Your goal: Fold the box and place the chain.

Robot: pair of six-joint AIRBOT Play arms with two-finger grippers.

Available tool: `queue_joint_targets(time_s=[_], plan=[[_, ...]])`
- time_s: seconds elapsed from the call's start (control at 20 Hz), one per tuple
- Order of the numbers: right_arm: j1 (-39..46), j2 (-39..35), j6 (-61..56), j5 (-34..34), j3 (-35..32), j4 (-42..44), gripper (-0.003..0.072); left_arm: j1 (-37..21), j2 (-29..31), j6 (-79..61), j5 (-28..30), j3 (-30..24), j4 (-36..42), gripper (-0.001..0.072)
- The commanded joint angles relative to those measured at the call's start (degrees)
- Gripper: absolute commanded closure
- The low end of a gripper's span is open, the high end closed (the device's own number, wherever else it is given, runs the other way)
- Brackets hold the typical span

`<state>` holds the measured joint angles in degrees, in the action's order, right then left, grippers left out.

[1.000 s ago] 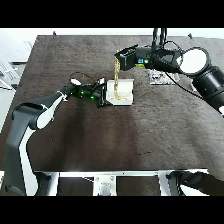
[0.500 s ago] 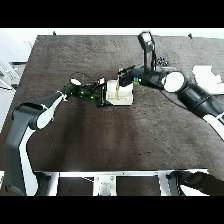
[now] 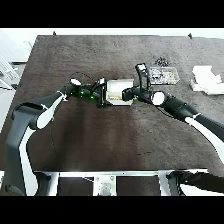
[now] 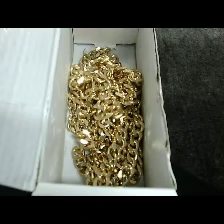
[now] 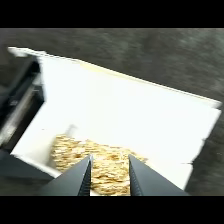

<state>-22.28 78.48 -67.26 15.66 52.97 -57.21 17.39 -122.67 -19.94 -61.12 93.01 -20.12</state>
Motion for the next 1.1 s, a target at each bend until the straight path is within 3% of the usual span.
queue_joint_targets(time_s=[0.0,0.2,0.35,0.6,0.75,1.05], plan=[[2.40,-1.31,0.04,-1.01,0.17,0.39,0.0408,0.02,0.04,0.00,0.00,0.04,-0.02,0.0434],[7.34,-11.80,5.53,3.93,0.24,-0.94,0.0424,0.02,0.04,0.00,0.02,0.04,-0.02,0.0434],[14.32,-13.77,13.40,7.28,2.16,-0.42,0.0452,0.02,0.04,0.00,0.04,0.04,-0.02,0.0434],[24.20,-1.29,36.54,30.58,16.02,17.97,0.0451,0.02,0.04,0.00,0.02,0.04,-0.02,0.0434],[25.90,6.84,40.37,36.20,22.38,22.82,0.0472,0.02,0.04,0.00,0.09,0.04,-0.02,0.0434],[23.54,20.46,42.69,42.91,34.62,23.61,0.0473,0.02,0.04,-0.02,0.11,0.04,-0.02,0.0434]])
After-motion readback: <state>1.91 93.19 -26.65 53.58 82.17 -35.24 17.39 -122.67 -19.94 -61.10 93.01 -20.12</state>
